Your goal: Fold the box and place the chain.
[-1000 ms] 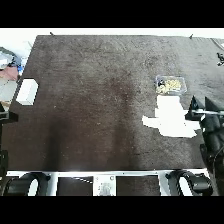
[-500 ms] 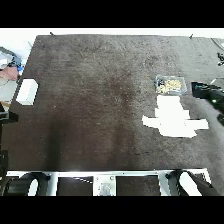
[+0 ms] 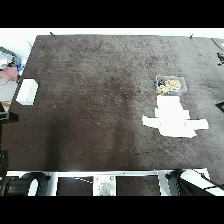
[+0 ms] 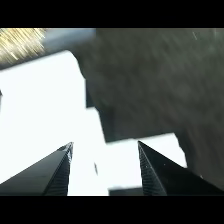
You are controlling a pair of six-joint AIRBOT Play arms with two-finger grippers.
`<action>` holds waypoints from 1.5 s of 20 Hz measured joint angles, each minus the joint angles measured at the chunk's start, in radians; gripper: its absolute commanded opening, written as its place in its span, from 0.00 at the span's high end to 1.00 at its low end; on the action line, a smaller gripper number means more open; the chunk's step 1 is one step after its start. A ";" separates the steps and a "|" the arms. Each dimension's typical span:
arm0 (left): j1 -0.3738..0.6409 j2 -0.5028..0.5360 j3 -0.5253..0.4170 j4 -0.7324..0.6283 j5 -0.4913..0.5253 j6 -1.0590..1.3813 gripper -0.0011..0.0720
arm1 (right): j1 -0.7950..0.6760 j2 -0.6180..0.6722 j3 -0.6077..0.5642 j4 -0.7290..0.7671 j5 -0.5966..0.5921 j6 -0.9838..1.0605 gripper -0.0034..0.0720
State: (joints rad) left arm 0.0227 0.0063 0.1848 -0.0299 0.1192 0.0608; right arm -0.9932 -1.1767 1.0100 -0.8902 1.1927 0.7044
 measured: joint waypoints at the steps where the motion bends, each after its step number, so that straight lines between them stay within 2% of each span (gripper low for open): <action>1: 0.000 0.000 0.000 0.000 0.000 0.000 0.97 | -0.010 -0.034 0.023 -0.038 0.031 0.006 0.33; 8: 0.000 0.000 0.000 0.000 0.000 0.000 0.97 | -0.032 -0.292 0.216 -0.208 0.142 0.011 0.34; 9: 0.000 0.000 0.000 0.000 0.000 0.000 0.97 | -0.033 -0.327 0.247 -0.217 0.159 0.001 0.40; 16: 0.000 0.000 0.000 0.000 0.000 0.000 0.97 | -0.032 -0.582 0.429 -0.177 0.341 -0.050 0.40; 20: 0.000 0.000 0.000 0.000 0.000 0.000 0.97 | -0.011 -0.663 0.456 -0.182 0.362 -0.087 0.40; 25: 0.000 0.000 0.000 0.000 0.000 0.000 0.97 | 0.000 -0.699 0.464 -0.187 0.360 -0.123 0.40; 26: 0.000 0.000 0.000 0.000 0.000 0.000 0.97 | 0.002 -0.702 0.462 -0.175 0.373 -0.127 0.42; 27: 0.000 0.000 0.000 0.000 0.000 0.000 0.97 | 0.002 -0.704 0.456 -0.159 0.391 -0.129 0.50; 30: 0.000 0.000 0.000 0.000 0.000 0.000 0.97 | 0.007 -0.708 0.412 -0.126 0.423 -0.134 0.50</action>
